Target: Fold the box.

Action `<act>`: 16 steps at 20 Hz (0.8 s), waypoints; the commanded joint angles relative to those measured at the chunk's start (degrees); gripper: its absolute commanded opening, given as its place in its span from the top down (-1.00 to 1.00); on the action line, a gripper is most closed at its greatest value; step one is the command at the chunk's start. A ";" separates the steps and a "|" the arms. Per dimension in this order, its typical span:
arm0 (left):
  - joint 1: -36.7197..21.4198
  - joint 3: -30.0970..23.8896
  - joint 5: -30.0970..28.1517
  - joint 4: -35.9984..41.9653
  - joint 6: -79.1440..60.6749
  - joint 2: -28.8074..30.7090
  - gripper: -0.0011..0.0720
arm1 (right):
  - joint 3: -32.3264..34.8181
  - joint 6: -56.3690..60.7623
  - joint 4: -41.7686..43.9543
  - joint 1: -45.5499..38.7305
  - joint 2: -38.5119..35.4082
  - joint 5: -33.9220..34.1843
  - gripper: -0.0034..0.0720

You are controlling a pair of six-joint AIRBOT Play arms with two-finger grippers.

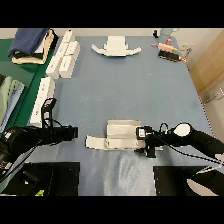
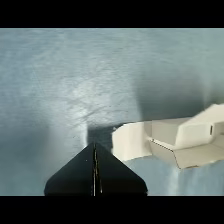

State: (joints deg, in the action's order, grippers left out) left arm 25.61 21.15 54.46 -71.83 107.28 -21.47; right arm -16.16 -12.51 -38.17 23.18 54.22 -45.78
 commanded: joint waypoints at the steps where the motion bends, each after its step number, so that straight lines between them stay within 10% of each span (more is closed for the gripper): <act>1: -4.59 -2.03 2.99 0.20 6.45 -3.28 0.93 | 0.02 0.02 0.00 0.02 -0.02 0.00 -0.43; 16: 13.88 -6.49 -20.31 17.11 -0.98 -20.39 0.93 | 0.02 0.02 0.02 0.02 -0.02 0.00 -0.43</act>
